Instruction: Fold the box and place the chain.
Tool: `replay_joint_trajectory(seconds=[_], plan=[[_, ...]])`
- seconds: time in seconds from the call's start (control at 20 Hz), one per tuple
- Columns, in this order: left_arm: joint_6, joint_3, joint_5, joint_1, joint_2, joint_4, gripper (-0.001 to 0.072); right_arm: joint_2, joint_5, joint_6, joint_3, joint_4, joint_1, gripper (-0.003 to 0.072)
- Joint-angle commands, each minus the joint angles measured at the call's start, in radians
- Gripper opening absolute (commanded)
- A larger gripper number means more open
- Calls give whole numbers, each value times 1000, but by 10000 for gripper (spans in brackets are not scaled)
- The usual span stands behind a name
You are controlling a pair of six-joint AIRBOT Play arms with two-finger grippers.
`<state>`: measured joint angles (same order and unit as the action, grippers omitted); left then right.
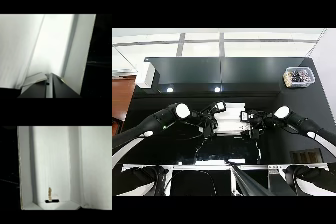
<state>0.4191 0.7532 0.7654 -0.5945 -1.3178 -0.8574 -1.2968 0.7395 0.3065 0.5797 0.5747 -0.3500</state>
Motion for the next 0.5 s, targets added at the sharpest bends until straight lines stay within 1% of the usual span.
replay_joint_trajectory(seconds=[0.0,0.05,0.15,0.2,0.25,0.3,0.35,0.4,0.45], plan=[[0,0,13,0,-12,10,93,0,0,0,1,0,-1,181],[0,0,16,0,-12,9,83,0,0,0,1,0,-1,181],[-2,0,22,0,-12,6,85,0,0,0,1,-1,-1,181],[-5,0,23,0,-12,6,135,0,0,0,1,0,-1,181],[-8,0,22,-3,-12,6,311,0,0,0,1,-1,-1,181],[-8,0,21,-3,-12,6,388,0,0,0,1,0,-1,181],[-12,0,24,-3,-12,6,387,0,0,0,1,0,-1,181],[-12,0,26,-3,-12,6,290,0,0,0,1,0,-1,181],[-17,0,30,-3,-12,6,69,0,0,0,1,0,-1,181]])
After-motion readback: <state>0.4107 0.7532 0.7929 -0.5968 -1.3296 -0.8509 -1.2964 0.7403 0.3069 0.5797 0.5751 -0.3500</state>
